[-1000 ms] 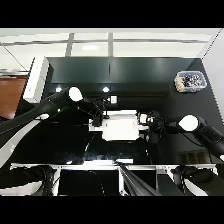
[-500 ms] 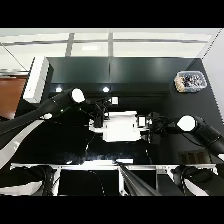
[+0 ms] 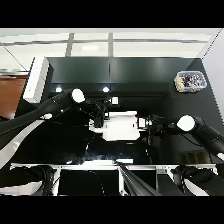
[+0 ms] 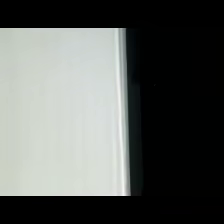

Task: Fold the box and place the chain.

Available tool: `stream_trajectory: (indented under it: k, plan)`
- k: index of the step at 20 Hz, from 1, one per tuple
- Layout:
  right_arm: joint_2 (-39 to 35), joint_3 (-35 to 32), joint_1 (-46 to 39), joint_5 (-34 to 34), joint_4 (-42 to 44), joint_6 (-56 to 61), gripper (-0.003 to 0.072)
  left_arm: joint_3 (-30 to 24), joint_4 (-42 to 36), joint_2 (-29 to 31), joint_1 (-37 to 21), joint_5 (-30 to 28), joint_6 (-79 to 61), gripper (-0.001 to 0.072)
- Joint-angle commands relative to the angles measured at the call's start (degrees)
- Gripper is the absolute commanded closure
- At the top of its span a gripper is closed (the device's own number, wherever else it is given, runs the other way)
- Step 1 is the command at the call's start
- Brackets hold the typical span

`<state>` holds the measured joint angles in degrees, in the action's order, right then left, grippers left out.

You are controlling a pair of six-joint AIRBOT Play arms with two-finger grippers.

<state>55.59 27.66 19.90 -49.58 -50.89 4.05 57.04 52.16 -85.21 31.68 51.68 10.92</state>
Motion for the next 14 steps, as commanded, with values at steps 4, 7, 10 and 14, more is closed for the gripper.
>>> stream_trajectory:
  k: [4, 7, 10, 14]
  plan:
    - [1.22, -0.81, 4.07, 3.78, 5.09, -1.73, 0.0022, 2.34, 1.49, -0.17, 1.86, -0.20, 0.09, 0.0678]
    - [1.22, -0.83, 4.24, 5.29, 5.05, -1.73, 0.0021, 2.43, 2.95, -0.55, 1.88, -0.02, 2.71, 0.0678]
    - [1.22, -0.83, 4.24, 9.18, 6.40, -1.73, 0.0021, 2.43, 3.32, -0.79, 1.90, 1.01, 2.99, 0.0678]
    - [1.20, -0.81, 4.24, 11.47, 8.33, -2.49, 0.0022, 2.43, 3.32, -0.79, 1.90, 1.44, 2.99, 0.0678]
